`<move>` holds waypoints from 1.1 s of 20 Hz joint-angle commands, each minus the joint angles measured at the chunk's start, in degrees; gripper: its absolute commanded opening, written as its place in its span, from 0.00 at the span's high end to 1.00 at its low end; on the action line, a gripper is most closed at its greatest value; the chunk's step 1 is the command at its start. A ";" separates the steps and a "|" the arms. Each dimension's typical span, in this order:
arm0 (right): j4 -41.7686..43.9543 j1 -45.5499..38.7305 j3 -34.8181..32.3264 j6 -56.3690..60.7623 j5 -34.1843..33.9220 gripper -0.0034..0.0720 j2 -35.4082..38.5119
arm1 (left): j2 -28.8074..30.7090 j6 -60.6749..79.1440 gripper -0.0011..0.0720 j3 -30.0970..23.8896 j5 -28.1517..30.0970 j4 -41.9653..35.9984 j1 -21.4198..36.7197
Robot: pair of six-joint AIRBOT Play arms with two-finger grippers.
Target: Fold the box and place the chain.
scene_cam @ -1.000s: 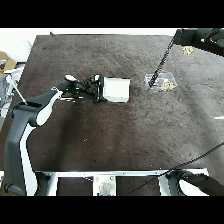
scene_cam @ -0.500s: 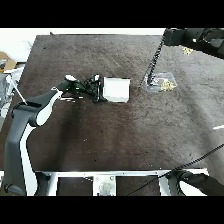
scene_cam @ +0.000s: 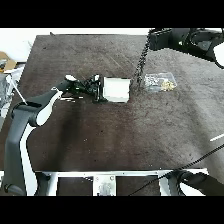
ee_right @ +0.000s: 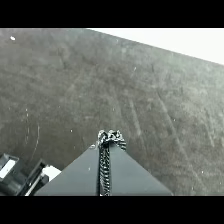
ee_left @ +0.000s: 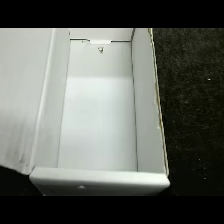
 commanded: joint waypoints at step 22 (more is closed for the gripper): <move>4.57 7.82 -5.42 0.11 -0.26 0.90 -17.94 | -0.02 0.00 0.61 0.02 0.02 0.00 0.02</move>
